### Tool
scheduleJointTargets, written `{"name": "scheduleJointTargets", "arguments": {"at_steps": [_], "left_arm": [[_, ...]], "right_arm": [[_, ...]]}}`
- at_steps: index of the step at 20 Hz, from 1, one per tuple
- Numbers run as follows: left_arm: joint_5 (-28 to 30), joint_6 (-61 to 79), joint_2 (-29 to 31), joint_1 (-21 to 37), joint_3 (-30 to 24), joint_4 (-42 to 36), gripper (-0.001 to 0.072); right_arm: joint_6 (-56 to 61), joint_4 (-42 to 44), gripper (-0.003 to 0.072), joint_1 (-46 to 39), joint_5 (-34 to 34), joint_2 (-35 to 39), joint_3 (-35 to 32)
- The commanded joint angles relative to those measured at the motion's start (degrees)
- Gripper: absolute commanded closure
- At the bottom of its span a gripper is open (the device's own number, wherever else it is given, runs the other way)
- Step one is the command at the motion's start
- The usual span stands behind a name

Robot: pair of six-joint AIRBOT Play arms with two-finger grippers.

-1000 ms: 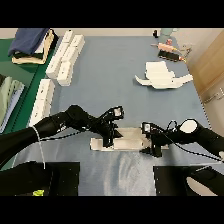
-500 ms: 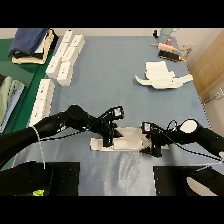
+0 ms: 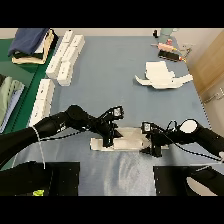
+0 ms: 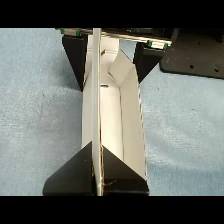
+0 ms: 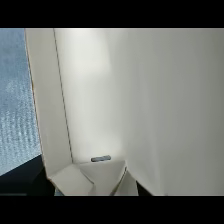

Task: Fold the box.

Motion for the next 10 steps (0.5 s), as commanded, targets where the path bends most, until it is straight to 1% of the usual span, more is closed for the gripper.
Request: {"name": "scheduleJointTargets", "arguments": {"at_steps": [1,4,7,10], "left_arm": [[0.00,0.02,0.04,0.02,0.04,0.02,0.0693],[0.02,0.02,0.04,0.02,0.04,0.02,0.0693],[0.00,0.02,0.04,0.02,0.07,0.02,0.0693],[0.00,0.00,0.04,0.02,0.07,0.02,0.0693]], "right_arm": [[-0.83,0.07,0.0032,0.00,-0.04,-0.04,0.04],[-2.23,0.33,0.0031,-0.04,-0.52,-0.02,0.04],[-8.55,3.74,0.0032,-0.04,0.68,-0.04,0.02],[-9.49,4.11,0.0041,-0.04,0.96,-0.04,0.02]]}}
